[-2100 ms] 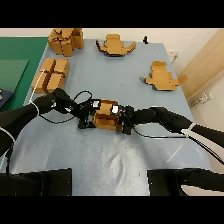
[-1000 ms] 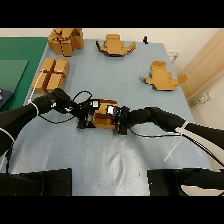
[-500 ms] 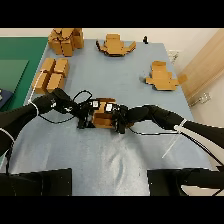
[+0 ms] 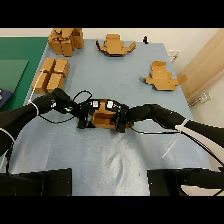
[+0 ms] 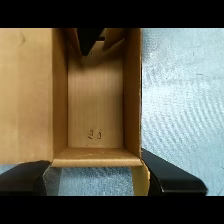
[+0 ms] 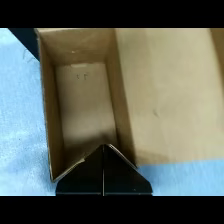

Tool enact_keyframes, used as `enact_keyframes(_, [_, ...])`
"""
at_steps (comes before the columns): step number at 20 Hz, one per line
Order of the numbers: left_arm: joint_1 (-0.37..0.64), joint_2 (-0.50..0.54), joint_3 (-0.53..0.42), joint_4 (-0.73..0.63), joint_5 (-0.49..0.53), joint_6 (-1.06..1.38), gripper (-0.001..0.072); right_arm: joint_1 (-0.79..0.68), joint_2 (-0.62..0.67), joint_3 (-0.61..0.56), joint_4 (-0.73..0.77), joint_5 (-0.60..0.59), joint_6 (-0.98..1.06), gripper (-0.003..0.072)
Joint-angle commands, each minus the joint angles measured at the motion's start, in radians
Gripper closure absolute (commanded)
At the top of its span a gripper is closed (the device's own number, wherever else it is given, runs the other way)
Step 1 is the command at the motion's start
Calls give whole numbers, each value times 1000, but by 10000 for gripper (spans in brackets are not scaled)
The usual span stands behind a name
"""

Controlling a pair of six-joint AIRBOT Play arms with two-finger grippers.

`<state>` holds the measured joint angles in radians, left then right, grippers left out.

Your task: Fold the box.

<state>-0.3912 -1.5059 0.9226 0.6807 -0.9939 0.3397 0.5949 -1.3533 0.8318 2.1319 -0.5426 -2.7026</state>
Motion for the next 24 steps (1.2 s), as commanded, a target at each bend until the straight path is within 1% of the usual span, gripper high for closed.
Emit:
enact_keyframes(1, [0,0,0,1,0,-1,688,-18,38,0,-165,-73,268,680])
enact_keyframes(2, [0,0,0,1,-1,-1,688,-30,58,0,-195,-106,319,681])
enact_keyframes(4, [0,0,0,1,0,-1,688,-69,112,0,-199,-160,424,681])
enact_keyframes(7, [0,0,0,1,-1,-1,688,-151,241,-13,-199,-189,666,683])
enact_keyframes(10, [0,0,0,1,-1,-1,688,-307,391,-128,-201,-197,921,683])
enact_keyframes(12, [0,0,0,0,-1,-2,688,-402,422,-222,-183,-229,1016,683])
enact_keyframes(14, [0,0,0,1,-2,-28,688,-433,374,-285,-58,-234,980,683])
enact_keyframes(15, [0,0,0,1,-1,-42,688,-430,325,-288,19,-240,928,684])
enact_keyframes(17, [0,0,0,1,-1,-42,688,-397,197,-266,211,-217,816,683])
enact_keyframes(18, [0,0,0,1,0,-42,688,-367,138,-242,279,-198,776,682])
enact_keyframes(21, [0,0,0,1,-1,-42,688,-261,-12,-128,319,-187,756,683])
enact_keyframes(23, [0,0,0,1,-2,-42,688,-214,-46,-59,331,-193,756,682])
enact_keyframes(24, [0,0,0,1,-4,-42,688,-198,-32,-33,349,-198,756,682])
